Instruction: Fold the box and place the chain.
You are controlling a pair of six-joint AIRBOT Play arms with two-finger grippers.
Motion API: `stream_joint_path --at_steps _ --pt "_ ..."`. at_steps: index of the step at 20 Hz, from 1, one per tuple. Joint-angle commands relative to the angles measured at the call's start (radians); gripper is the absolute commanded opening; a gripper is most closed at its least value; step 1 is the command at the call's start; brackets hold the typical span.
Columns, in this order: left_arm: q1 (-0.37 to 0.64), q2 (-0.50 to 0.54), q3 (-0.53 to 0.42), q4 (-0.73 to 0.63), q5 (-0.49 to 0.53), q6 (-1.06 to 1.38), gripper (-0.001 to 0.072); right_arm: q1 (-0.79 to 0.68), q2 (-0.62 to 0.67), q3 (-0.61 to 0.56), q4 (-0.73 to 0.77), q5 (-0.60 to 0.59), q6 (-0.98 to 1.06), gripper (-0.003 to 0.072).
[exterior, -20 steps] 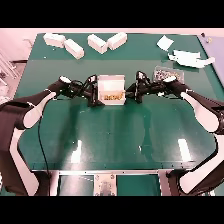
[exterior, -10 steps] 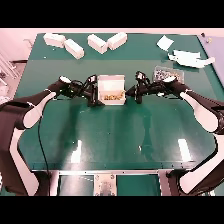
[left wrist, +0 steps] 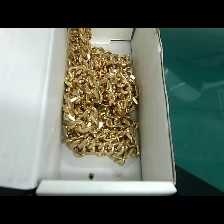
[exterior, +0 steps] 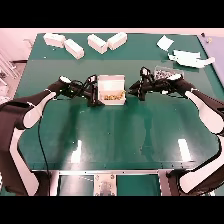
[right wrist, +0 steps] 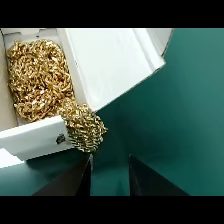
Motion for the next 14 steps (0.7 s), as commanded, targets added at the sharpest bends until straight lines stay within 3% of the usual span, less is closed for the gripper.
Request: stream_joint_path --at_steps 1,11,14 --pt "0.001 0.000 0.000 0.000 0.000 0.000 0.0627 0.013 -0.003 0.000 -0.019 0.000 -0.010 0.0285" --pt "0.001 0.000 0.000 0.000 0.000 0.000 0.0627 0.057 -0.036 0.000 -0.023 0.000 -0.063 0.0300" --pt "0.001 0.000 0.000 0.000 0.000 0.000 0.0627 0.058 -0.035 0.000 -0.023 -0.007 -0.077 0.0202"
